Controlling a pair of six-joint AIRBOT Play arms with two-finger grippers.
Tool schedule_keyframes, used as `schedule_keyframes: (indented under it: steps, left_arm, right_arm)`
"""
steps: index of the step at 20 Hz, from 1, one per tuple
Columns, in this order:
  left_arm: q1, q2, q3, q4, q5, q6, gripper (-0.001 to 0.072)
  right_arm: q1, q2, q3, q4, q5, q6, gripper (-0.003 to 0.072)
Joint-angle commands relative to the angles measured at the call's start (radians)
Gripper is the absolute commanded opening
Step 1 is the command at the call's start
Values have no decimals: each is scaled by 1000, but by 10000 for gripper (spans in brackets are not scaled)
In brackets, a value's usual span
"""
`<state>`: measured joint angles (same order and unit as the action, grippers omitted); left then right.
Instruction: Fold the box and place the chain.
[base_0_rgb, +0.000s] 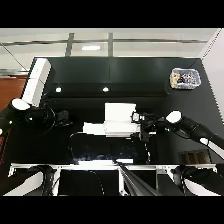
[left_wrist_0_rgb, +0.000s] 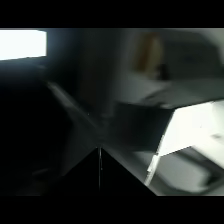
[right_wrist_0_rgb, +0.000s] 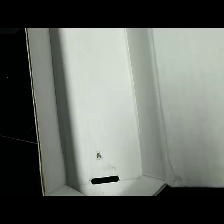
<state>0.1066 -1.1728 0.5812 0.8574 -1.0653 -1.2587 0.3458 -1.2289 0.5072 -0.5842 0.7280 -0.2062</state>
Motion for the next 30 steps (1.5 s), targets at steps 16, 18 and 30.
schedule_keyframes:
  steps: [16, 18, 30]
  left_arm:
    - [-237, -265, 46, -401, -60, 341, 25]
    - [-237, -265, 80, -400, -106, 366, 25]
    - [-323, -239, 169, -334, -160, 326, 707]
  right_arm:
    - [1, 0, 0, 0, 1, 0, 18]
    - [1, 0, 0, 0, 1, 0, 18]
    - [1, 0, 0, 0, 1, 0, 18]
